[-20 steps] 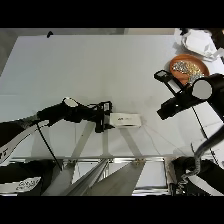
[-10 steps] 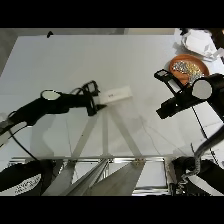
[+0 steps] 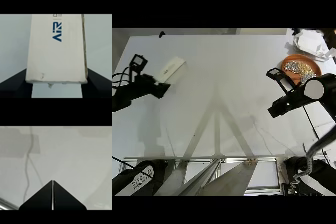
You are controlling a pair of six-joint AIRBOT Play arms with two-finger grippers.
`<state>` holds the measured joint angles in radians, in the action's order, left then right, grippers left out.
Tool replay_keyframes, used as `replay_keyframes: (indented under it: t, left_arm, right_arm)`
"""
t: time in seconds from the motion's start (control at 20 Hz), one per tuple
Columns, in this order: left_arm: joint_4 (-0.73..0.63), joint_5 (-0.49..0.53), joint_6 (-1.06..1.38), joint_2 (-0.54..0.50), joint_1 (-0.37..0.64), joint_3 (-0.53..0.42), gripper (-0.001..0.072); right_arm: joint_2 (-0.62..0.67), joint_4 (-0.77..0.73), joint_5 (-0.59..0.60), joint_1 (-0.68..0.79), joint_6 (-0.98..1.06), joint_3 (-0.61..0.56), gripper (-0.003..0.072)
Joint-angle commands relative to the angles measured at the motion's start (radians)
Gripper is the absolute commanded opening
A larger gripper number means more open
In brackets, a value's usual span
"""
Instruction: Fold the box and place the chain.
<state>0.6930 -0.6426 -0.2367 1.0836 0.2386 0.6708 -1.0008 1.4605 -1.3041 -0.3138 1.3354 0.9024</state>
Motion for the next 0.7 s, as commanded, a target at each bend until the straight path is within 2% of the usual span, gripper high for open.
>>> replay_keyframes:
  t: [0.0, 0.15, 0.35, 0.4, 0.5, 0.55, 0.65]
  left_arm:
    - [0.31, -0.037, -0.287, 0.024, 0.164, 0.0, 0.0004]
    - [0.365, -0.075, -0.34, 0.065, 0.223, 0.0, 0.0004]
    - [0.412, -0.13, -0.34, 0.105, 0.229, 0.0, 0.0022]
    - [0.427, -0.14, -0.34, 0.113, 0.229, 0.0, 0.0095]
    - [0.454, -0.159, -0.34, 0.13, 0.229, 0.0, 0.0403]
    - [0.454, -0.164, -0.34, 0.137, 0.229, 0.0, 0.0493]
    - [0.454, -0.18, -0.34, 0.143, 0.229, 0.0, 0.0519]
  right_arm:
    - [-0.001, -0.003, 0.018, 0.0, 0.001, 0.001, 0.0021]
    - [-0.001, -0.031, 0.015, 0.0, 0.003, 0.001, 0.002]
    - [-0.001, -0.035, 0.011, 0.0, 0.003, 0.001, 0.002]
    - [-0.001, -0.035, 0.012, 0.0, 0.003, 0.001, 0.002]
    - [-0.001, -0.035, 0.012, 0.0, 0.003, 0.001, 0.002]
    - [-0.001, -0.035, 0.011, 0.0, 0.003, 0.001, 0.002]
    - [-0.001, -0.035, 0.012, 0.0, 0.003, 0.001, 0.002]
